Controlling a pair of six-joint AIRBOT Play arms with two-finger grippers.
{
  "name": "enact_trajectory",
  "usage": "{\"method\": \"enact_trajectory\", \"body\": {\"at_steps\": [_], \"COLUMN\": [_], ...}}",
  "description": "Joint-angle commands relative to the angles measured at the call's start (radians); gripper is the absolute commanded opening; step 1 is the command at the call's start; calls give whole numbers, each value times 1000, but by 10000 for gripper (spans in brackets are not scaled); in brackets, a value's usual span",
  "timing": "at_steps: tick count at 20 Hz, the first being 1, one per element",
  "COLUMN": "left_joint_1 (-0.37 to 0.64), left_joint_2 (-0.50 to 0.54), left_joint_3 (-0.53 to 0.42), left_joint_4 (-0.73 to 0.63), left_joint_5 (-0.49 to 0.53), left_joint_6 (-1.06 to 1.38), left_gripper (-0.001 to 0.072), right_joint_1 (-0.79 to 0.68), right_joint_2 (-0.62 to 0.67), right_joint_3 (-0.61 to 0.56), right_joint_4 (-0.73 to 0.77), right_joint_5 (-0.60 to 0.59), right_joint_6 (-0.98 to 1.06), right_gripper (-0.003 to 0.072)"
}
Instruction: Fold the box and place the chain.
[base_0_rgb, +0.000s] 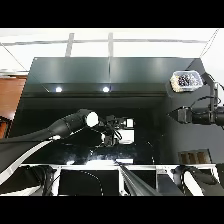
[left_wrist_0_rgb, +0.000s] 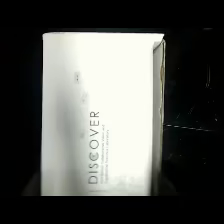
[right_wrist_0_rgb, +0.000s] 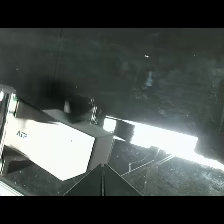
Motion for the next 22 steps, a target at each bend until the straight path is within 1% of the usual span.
{"method": "enact_trajectory", "body": {"at_steps": [1,2,3,4,5,9,11,13,14,16,18,20,22], "left_joint_1": [0,19,61,124,198,590,795,948,1011,1099,1149,1165,1159], "left_joint_2": [8,24,43,58,68,56,3,-86,-147,-276,-399,-495,-568], "left_joint_3": [6,20,43,68,91,225,332,467,550,703,834,929,979], "left_joint_4": [96,175,254,314,340,345,337,319,319,320,328,367,413], "left_joint_5": [20,21,18,13,12,2,-12,-80,-121,-170,-198,-206,-215], "left_joint_6": [-33,-118,-232,-315,-370,-501,-556,-566,-569,-637,-684,-739,-746], "left_gripper": [411,407,406,406,406,406,406,406,406,406,406,406,406], "right_joint_1": [-1,-1,-1,-1,-1,-1,-1,-1,-1,-1,-1,-1,-1], "right_joint_2": [0,0,0,0,0,0,0,0,0,0,0,0,0], "right_joint_3": [0,0,0,0,0,0,0,0,0,0,0,0,0], "right_joint_4": [0,0,0,0,0,5,5,6,7,23,42,42,42], "right_joint_5": [-7,-6,-6,-6,-8,-26,-27,-36,-43,-68,-85,-85,-90], "right_joint_6": [3,3,6,6,6,17,18,18,18,19,18,18,18], "right_gripper": [12,12,12,12,12,12,12,12,12,12,12,12,12]}}
